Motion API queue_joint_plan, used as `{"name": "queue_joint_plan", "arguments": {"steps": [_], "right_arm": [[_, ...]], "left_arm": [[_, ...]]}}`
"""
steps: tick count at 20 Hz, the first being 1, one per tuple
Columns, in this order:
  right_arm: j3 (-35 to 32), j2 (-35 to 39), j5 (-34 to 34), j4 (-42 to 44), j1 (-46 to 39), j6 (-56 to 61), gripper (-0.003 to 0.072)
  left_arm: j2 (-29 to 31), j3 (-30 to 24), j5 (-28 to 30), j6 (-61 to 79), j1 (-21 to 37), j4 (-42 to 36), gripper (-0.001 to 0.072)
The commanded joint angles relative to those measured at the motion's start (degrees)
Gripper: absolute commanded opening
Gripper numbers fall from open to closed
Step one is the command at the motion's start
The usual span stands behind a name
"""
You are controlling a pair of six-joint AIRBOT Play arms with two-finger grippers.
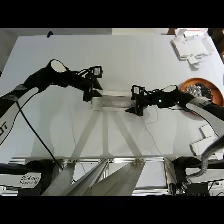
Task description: Fold the box and place the chain.
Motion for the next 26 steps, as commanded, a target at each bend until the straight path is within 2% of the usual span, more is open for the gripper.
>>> {"name": "queue_joint_plan", "arguments": {"steps": [1, 2, 3, 4, 5, 7, 10, 12, 17, 19, 23, 26], "right_arm": [[0.0, 0.0, 0.0, 0.0, 0.0, 0.0, 0.0526], [0.0, 0.0, 0.0, 0.0, 0.0, 0.0, 0.0526], [0.0, 0.0, 0.0, 0.0, 0.0, 0.0, 0.0526], [0.0, 0.0, 0.0, 0.0, 0.0, 0.0, 0.0526], [0.0, 0.0, 0.0, 0.0, 0.0, 0.0, 0.0526], [0.0, 0.0, 0.0, 0.0, 0.0, 0.0, 0.0526], [0.0, 0.0, 0.0, 0.0, 0.0, 0.0, 0.0526], [0.0, 0.0, 0.0, 0.0, 0.0, 0.0, 0.0526], [0.0, 0.0, 0.0, 0.0, 0.0, 0.0, 0.0526], [0.0, 0.0, 0.0, 0.0, 0.0, 0.0, 0.0526], [0.0, 0.0, 0.0, 0.0, 0.0, 0.0, 0.0526], [0.0, 0.0, 0.0, 0.0, 0.0, 0.0, 0.0526]], "left_arm": [[2.9, 0.0, -4.2, -9.5, 0.4, 13.9, 0.0353], [3.1, 0.0, -5.9, -11.7, 0.3, 14.4, 0.0332], [3.1, 0.0, -8.4, -14.2, 0.0, 13.6, 0.0232], [3.1, 0.0, -11.2, -15.6, -0.4, 12.1, 0.0052], [3.1, 0.0, -13.7, -15.6, -1.0, 9.9, 0.0012], [3.1, 0.0, -15.2, -15.6, -2.5, 4.2, 0.0012], [3.1, 0.0, -11.4, -14.3, -3.4, -4.1, 0.0012], [3.1, 0.0, -4.8, -14.4, -3.3, -6.4, 0.0012], [2.2, 0.0, 13.0, -16.2, -2.8, -6.3, 0.001], [0.6, 0.0, 17.2, -18.4, -2.9, -6.2, 0.001], [-4.2, 0.0, 15.6, -20.2, -3.1, -6.1, 0.001], [-4.4, 0.0, 13.6, -20.1, -3.0, -6.1, 0.0012]]}}
